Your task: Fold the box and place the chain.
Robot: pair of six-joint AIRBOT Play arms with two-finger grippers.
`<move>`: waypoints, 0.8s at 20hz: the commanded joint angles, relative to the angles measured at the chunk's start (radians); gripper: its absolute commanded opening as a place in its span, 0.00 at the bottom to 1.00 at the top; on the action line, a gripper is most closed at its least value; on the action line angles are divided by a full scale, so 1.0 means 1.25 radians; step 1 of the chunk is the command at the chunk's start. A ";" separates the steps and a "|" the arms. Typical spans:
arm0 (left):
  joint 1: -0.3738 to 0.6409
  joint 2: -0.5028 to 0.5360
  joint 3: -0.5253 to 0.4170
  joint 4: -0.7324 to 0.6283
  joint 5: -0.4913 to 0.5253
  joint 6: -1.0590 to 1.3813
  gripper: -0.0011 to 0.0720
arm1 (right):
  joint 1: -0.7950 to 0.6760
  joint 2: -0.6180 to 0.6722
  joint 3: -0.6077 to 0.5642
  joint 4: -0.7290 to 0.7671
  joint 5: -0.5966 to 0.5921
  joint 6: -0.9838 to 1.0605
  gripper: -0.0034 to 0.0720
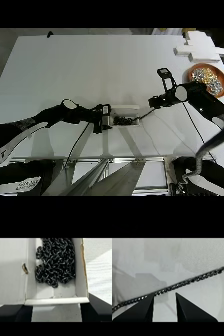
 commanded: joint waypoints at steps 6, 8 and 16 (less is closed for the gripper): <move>0.000 0.000 0.000 0.000 0.000 0.000 0.20 | -0.002 -0.048 -0.020 -0.031 0.001 0.065 0.44; 0.000 0.000 0.000 0.000 0.000 0.000 0.20 | -0.002 -0.073 -0.020 -0.031 -0.002 0.067 0.44; 0.000 0.000 0.000 0.000 0.000 0.000 0.20 | -0.002 -0.095 -0.022 -0.031 -0.050 0.067 0.28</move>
